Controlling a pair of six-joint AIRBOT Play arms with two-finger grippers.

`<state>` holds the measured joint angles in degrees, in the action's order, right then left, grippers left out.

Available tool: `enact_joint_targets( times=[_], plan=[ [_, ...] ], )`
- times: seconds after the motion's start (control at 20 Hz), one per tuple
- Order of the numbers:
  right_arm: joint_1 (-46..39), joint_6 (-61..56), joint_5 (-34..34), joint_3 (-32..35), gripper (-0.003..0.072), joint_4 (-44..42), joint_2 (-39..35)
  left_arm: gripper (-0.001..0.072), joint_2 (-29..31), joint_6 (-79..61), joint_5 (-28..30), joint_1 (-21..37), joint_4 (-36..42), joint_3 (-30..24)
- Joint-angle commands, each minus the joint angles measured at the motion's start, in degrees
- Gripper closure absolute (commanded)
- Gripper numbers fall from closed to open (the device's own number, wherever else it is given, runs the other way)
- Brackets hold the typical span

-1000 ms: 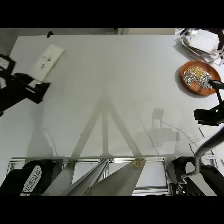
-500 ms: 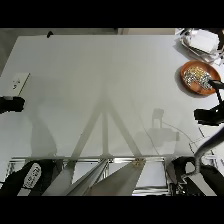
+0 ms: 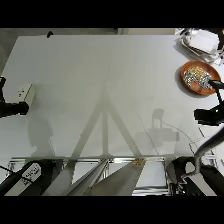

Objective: Fold the box and place the chain.

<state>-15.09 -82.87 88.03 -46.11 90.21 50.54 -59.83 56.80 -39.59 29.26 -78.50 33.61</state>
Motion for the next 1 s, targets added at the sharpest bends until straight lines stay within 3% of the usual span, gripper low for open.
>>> enact_joint_targets(
  times=[0.0, 0.05, 0.1, 0.2, 0.4, 0.55, 0.8, 0.95],
  plan=[
    [0.0, 0.0, 0.0, 0.0, 0.0669, 0.0, -0.1, 0.0699, -3.8, 0.0, 0.5, 0.1, -0.2, 0.0],
    [0.0, 0.0, 0.0, 0.0, 0.0669, 0.0, -0.1, 0.0694, -4.4, 0.0, 0.5, 0.1, -0.2, 0.0],
    [0.0, 0.0, 0.0, 0.0, 0.0669, 0.0, 0.0, 0.0637, -4.7, -0.2, 0.6, 0.1, -0.2, 0.0],
    [0.0, 0.0, 0.0, 0.0, 0.0669, 0.0, -0.1, 0.0356, -4.6, -0.9, 0.6, 0.1, -0.1, 0.0],
    [0.0, 0.0, 0.0, 0.0, 0.0669, 0.0, -0.1, 0.0011, -4.5, -1.3, -1.2, 0.1, 1.4, 0.0],
    [0.0, 0.0, 0.0, -0.1, 0.0669, 0.0, -0.1, 0.0013, -1.7, -1.7, -2.7, 0.1, 2.8, 0.0],
    [0.0, 0.0, 0.0, -0.1, 0.0669, 0.0, -0.1, 0.0019, 9.2, -2.5, -3.2, -0.1, 3.2, 0.0],
    [0.0, 0.0, 0.0, 0.0, 0.0669, 0.0, -0.1, 0.0020, 13.7, -2.6, -8.1, -0.4, 10.4, 0.0]
  ],
)
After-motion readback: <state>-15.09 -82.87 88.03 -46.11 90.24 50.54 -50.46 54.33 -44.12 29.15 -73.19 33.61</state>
